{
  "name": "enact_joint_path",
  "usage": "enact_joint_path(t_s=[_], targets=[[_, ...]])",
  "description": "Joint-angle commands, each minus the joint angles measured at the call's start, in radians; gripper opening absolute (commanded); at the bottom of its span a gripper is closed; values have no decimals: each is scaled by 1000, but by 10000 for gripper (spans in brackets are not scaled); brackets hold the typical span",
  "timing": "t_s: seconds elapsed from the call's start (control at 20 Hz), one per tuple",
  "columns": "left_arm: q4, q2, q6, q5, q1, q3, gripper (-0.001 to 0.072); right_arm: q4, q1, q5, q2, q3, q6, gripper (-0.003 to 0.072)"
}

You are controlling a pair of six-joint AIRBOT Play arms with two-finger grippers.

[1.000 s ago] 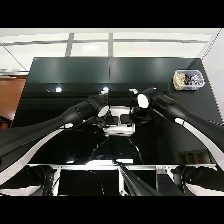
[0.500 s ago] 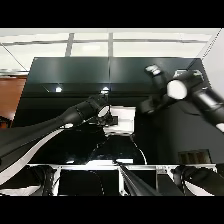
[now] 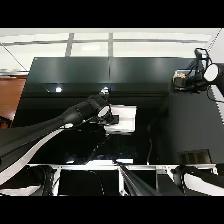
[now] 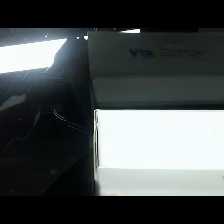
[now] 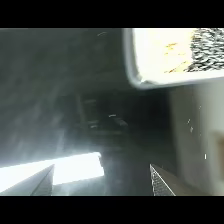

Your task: Fold the box and place the chain.

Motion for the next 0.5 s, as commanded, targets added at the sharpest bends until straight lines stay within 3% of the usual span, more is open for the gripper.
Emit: enact_joint_path(t_s=[0.0,0.2,0.25,0.45], targets=[[0,-1,1,-27,0,0,27,98,-128,-6,-183,154,154,720],[0,-1,1,-26,0,0,26,92,-145,118,-391,439,342,720],[0,-1,1,-27,0,0,27,108,-145,139,-434,491,351,607],[0,-1,1,-53,0,0,27,117,-148,123,-499,540,390,589]])
